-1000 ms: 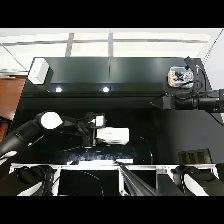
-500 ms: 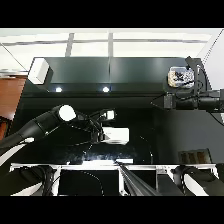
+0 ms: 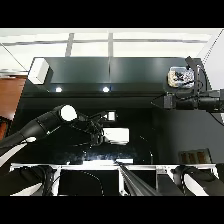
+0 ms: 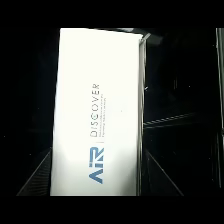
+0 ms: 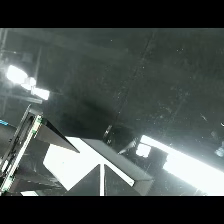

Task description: Fold the box and place the chain.

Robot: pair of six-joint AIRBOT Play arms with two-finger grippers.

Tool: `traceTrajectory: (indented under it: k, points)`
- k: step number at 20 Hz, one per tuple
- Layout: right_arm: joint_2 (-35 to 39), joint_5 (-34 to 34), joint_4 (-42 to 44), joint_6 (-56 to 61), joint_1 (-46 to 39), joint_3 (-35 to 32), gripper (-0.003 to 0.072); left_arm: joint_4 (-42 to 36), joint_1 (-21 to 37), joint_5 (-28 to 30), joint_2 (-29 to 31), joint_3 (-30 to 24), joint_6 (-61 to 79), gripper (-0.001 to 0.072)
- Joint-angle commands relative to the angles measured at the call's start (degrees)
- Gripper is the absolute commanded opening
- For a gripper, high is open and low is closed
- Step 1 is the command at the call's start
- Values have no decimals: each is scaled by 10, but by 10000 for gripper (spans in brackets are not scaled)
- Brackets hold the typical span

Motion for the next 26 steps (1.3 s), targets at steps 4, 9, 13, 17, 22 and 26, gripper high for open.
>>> traceTrajectory:
  k: [4,9,13,17,22,26]
  points:
    - [0,0,0,0,0,0,43,29,-24,20,-4,0,-7,715]
    - [0,-4,0,0,0,-1,43,66,-61,93,-35,0,-63,715]
    - [0,-4,0,0,0,-1,43,120,-65,94,-48,0,-135,443]
    - [0,-23,0,0,0,-1,43,226,23,69,30,2,-223,245]
    - [0,-26,0,0,0,-1,43,279,297,23,120,6,-353,246]
    - [0,-27,0,0,0,-1,43,289,549,13,92,24,-421,246]
